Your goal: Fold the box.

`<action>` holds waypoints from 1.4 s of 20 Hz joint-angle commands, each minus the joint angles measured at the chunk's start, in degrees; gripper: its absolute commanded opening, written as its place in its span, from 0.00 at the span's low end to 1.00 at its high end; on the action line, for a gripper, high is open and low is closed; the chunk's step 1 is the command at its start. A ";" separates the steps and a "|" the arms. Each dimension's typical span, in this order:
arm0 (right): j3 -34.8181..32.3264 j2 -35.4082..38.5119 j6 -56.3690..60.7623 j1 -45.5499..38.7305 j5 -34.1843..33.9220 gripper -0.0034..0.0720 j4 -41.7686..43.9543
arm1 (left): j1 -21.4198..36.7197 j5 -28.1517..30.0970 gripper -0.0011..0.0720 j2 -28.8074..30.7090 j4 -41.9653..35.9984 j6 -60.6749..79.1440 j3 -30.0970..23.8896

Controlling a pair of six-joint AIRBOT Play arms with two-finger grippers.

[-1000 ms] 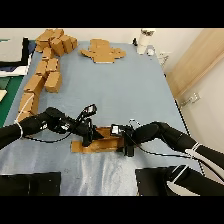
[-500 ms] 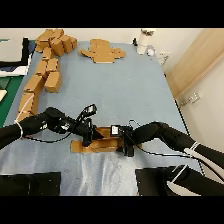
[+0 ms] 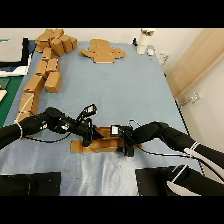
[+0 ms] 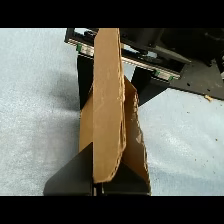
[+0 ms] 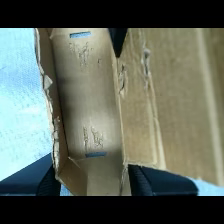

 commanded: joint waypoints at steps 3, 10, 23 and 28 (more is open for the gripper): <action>-0.02 -0.04 0.00 0.07 -0.09 0.72 0.02 | 0.04 0.02 0.03 0.00 0.00 0.00 -0.02; -0.02 -0.04 0.00 0.07 -0.11 0.72 0.02 | -0.07 0.11 0.03 -0.07 -3.04 -0.04 -0.02; -0.02 -0.04 0.00 0.07 -0.11 0.72 0.00 | 5.79 -0.98 0.77 8.98 8.37 -22.45 -0.02; -0.02 -0.04 0.02 0.07 -0.13 0.72 0.00 | 7.82 -9.46 0.02 17.42 22.12 -48.17 -0.02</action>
